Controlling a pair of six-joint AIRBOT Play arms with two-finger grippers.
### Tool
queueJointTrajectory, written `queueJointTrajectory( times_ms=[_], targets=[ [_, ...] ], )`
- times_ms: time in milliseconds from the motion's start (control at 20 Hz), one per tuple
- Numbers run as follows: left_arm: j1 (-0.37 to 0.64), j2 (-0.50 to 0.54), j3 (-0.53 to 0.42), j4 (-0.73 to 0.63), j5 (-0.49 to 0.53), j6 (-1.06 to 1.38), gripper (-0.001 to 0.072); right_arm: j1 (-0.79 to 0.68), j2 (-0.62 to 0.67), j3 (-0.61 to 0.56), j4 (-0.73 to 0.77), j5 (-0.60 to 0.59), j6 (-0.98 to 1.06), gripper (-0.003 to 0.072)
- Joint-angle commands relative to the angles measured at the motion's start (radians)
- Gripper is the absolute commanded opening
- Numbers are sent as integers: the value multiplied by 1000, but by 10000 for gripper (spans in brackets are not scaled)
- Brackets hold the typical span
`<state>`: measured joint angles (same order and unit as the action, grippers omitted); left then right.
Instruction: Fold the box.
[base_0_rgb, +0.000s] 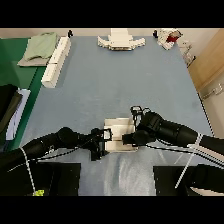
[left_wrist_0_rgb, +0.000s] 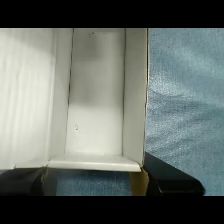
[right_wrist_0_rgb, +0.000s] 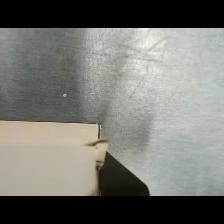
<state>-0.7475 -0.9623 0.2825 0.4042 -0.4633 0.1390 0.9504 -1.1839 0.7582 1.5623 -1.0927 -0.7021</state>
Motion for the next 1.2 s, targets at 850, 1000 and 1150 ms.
queueJointTrajectory(
  times_ms=[850,1000,1150],
  targets=[
    [0,1,1,0,0,0,528,-142,242,121,-174,-234,-91,230],
    [0,1,1,0,0,0,528,-354,207,101,-110,-160,-286,26],
    [0,1,1,0,0,0,529,-579,83,80,181,-49,-588,4]
  ],
)
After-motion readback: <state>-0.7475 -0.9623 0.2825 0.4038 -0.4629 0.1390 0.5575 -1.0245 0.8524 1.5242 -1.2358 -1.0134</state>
